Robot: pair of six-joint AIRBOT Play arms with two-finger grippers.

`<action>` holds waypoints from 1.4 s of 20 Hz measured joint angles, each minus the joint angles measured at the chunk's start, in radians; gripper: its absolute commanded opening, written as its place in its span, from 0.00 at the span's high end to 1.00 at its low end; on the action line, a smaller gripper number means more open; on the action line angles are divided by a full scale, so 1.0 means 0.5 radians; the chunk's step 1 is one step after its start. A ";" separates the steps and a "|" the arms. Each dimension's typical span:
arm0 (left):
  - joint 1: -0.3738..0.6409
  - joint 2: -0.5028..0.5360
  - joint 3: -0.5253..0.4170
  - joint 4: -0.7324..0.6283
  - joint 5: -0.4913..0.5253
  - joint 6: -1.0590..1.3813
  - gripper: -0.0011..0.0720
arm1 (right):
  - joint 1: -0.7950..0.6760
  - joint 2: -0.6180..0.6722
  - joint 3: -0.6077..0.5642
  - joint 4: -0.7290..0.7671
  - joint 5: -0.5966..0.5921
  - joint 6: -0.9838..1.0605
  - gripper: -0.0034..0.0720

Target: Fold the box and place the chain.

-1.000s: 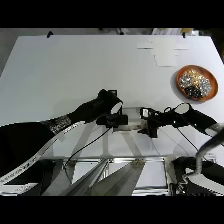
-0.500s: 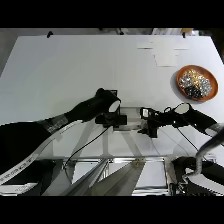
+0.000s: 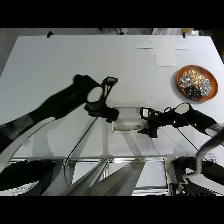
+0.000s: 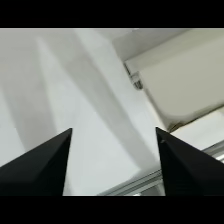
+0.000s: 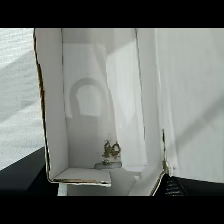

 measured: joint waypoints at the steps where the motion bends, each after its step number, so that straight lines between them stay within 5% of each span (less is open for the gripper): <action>1: 0.044 0.068 -0.057 -0.002 -0.001 0.193 0.09 | 0.000 0.000 0.000 -0.001 0.000 0.000 0.37; 7: 0.363 0.420 -0.624 -0.307 0.392 1.843 0.09 | 0.000 0.000 0.000 0.000 0.000 0.001 0.37; 13: 0.496 0.206 -0.909 -1.094 0.726 3.399 0.03 | 0.000 0.000 0.000 0.000 0.000 0.001 0.37; 18: 0.459 -0.001 -0.948 -1.474 0.854 3.762 0.03 | 0.000 0.000 0.000 0.000 0.000 0.001 0.37; 28: 0.366 -0.057 -0.986 -1.669 0.943 3.870 0.03 | 0.000 0.000 0.000 0.000 0.000 0.001 0.37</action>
